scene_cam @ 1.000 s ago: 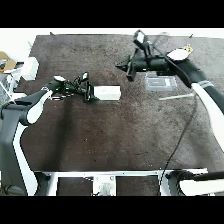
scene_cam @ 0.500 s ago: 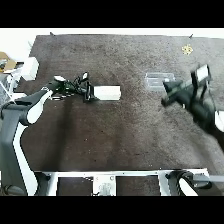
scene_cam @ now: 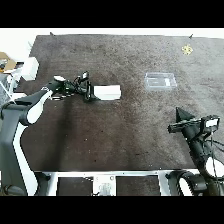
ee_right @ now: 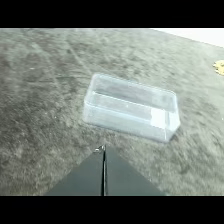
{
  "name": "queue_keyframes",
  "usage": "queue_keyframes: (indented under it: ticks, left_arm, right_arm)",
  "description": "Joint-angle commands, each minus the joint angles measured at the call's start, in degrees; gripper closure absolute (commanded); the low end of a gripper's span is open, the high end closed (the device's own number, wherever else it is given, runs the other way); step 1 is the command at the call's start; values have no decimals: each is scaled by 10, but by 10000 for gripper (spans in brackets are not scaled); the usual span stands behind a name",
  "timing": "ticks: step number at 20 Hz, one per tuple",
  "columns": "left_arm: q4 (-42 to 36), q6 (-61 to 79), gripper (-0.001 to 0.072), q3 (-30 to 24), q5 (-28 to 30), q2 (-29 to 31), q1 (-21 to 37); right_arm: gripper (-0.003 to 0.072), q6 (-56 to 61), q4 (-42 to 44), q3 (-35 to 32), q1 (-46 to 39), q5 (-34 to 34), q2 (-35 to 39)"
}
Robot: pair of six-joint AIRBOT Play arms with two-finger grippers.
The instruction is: Fold the box and place the chain.
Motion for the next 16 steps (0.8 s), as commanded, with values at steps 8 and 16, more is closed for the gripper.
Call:
queue_keyframes:
  ticks: [8,16]
  left_arm:
    - [-17,-205,700,2,125,135,26]
    - [339,-763,702,2,467,322,118]
  right_arm:
    - [682,0,4,-21,0,-11,24]
    - [682,1,4,-21,0,-11,24]
